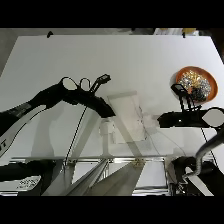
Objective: Fold the box and place the chain.
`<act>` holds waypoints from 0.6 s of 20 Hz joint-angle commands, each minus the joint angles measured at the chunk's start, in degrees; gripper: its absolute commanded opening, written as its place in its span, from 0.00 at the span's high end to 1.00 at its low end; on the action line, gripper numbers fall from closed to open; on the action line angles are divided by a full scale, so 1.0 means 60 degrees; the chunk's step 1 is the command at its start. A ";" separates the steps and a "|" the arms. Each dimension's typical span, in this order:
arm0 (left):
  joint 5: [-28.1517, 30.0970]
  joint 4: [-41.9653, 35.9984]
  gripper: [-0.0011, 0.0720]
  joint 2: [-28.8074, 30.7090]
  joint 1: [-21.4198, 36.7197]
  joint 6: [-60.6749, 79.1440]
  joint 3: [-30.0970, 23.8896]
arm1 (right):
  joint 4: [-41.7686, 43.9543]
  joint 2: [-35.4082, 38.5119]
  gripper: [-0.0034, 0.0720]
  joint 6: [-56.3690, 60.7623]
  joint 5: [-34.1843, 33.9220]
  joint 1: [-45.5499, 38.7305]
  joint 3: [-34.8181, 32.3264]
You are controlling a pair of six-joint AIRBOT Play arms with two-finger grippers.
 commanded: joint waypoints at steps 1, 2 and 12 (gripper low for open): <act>0.0040 -0.0892 0.20 -0.0714 0.0018 0.0845 -0.0004 | 0.0004 0.0007 0.93 0.0000 0.0007 0.0007 0.0000; 0.0058 -0.0903 0.20 -0.0790 0.0018 0.0951 0.0000 | 0.0004 0.0007 0.93 0.0000 0.0007 0.0007 0.0000; -0.1188 -0.2014 0.49 -0.0827 -0.0007 0.2980 0.0000 | -0.0004 0.0007 0.93 -0.0004 0.0000 0.0007 0.0000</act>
